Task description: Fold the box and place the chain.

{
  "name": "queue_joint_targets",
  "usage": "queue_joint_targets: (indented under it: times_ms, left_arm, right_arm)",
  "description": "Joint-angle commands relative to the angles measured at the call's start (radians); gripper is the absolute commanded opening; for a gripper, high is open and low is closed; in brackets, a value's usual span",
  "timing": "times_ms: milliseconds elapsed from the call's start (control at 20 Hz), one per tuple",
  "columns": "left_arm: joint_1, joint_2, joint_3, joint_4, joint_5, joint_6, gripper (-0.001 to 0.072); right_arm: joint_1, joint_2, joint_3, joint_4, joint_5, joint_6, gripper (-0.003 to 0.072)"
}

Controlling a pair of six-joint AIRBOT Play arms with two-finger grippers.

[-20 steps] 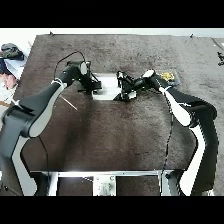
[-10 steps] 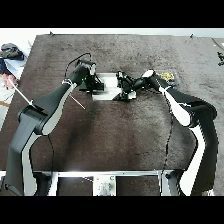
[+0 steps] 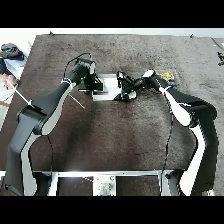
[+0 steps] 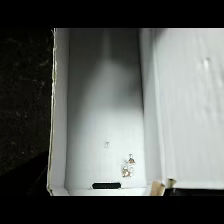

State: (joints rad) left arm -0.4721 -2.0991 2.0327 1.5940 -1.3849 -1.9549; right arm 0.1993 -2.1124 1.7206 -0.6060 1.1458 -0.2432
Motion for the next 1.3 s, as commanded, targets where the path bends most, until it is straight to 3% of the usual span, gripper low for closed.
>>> queue_joint_targets:
  times_ms: [0, 100, 150, 200, 250, 500, 700, 850, 1000, 1100, 1250]
  left_arm:
    - [0.000, 0.031, 0.003, -0.020, -0.016, 0.051, 0.0258]
    - [0.000, 0.055, 0.003, -0.019, -0.030, 0.080, 0.0262]
    - [0.000, 0.063, 0.003, -0.019, -0.039, 0.103, 0.0474]
    - [0.000, 0.071, 0.003, -0.016, -0.045, 0.156, 0.0638]
    - [0.000, 0.079, 0.003, -0.015, -0.056, 0.189, 0.0665]
    - [0.019, 0.143, -0.008, -0.061, -0.066, 0.325, 0.0663]
    - [0.101, 0.214, -0.071, -0.306, 0.018, 0.455, 0.0663]
    - [0.171, 0.296, -0.231, -0.509, 0.156, 0.646, 0.0663]
    - [0.260, 0.394, -0.468, -0.739, 0.294, 0.978, 0.0663]
    - [0.333, 0.441, -0.632, -0.943, 0.335, 1.279, 0.0664]
    - [0.423, 0.449, -0.799, -1.184, 0.349, 1.647, 0.0664]
  right_arm:
    - [0.001, 0.000, 0.001, 0.004, -0.002, 0.002, 0.0472]
    - [0.001, 0.000, 0.001, 0.004, -0.002, 0.001, 0.0472]
    - [0.001, 0.000, 0.001, 0.004, -0.002, 0.002, 0.0472]
    - [0.001, 0.000, 0.001, 0.004, -0.002, 0.002, 0.0472]
    - [0.001, 0.000, 0.001, 0.004, -0.002, 0.001, 0.0472]
    - [0.001, 0.000, 0.001, 0.004, -0.002, 0.001, 0.0472]
    - [0.001, 0.000, 0.001, 0.004, -0.002, 0.001, 0.0472]
    - [0.001, 0.000, 0.001, 0.004, -0.002, 0.001, 0.0472]
    - [0.001, 0.000, 0.001, 0.004, -0.002, 0.001, 0.0472]
    - [0.001, 0.000, 0.001, 0.004, -0.002, 0.001, 0.0472]
    - [0.001, 0.000, 0.001, 0.004, -0.002, 0.002, 0.0472]
